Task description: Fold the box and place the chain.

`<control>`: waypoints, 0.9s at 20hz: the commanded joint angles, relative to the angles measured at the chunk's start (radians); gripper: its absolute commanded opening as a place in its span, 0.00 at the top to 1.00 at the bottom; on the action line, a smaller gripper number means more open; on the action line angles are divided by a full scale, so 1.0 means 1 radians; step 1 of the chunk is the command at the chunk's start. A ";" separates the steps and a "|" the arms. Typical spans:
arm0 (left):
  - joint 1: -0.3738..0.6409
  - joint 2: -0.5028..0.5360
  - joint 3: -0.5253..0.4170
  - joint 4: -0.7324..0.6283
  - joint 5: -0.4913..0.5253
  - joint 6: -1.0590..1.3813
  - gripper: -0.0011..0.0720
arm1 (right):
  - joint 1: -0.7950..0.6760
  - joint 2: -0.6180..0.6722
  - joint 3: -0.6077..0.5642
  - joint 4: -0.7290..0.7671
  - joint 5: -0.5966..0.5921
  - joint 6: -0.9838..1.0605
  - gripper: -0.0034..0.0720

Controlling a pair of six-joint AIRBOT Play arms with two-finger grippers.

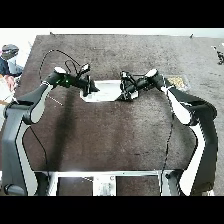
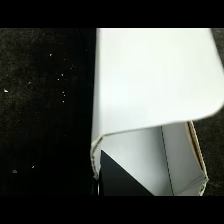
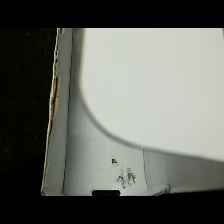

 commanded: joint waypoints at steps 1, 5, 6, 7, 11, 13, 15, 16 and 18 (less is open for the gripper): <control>0.001 -0.001 0.000 0.000 0.001 0.000 0.97 | 0.001 -0.002 0.000 -0.008 -0.002 0.010 0.18; 0.001 -0.001 0.000 0.000 0.001 0.000 0.97 | 0.001 -0.006 0.000 -0.012 -0.002 0.020 0.18; 0.001 -0.001 0.000 0.000 0.001 0.000 0.97 | 0.001 -0.008 0.000 -0.011 -0.001 0.020 0.19; 0.001 -0.001 0.000 0.000 0.001 0.000 0.97 | 0.001 -0.010 0.000 -0.011 -0.001 0.020 0.19; 0.001 -0.001 0.000 0.000 0.001 0.000 0.97 | 0.000 -0.013 0.000 -0.008 -0.002 0.020 0.32; 0.001 -0.001 0.000 0.000 0.001 0.000 0.97 | 0.000 -0.013 0.000 -0.017 -0.003 0.020 0.32; 0.001 -0.001 0.000 0.000 0.001 0.000 0.97 | 0.000 -0.013 0.000 -0.020 -0.002 0.020 0.32; 0.001 -0.001 0.000 0.000 0.001 0.000 0.97 | 0.000 -0.012 0.000 -0.019 0.000 0.020 0.32; 0.001 -0.001 0.000 0.000 0.001 0.000 0.97 | 0.000 -0.013 0.000 -0.019 0.002 0.020 0.32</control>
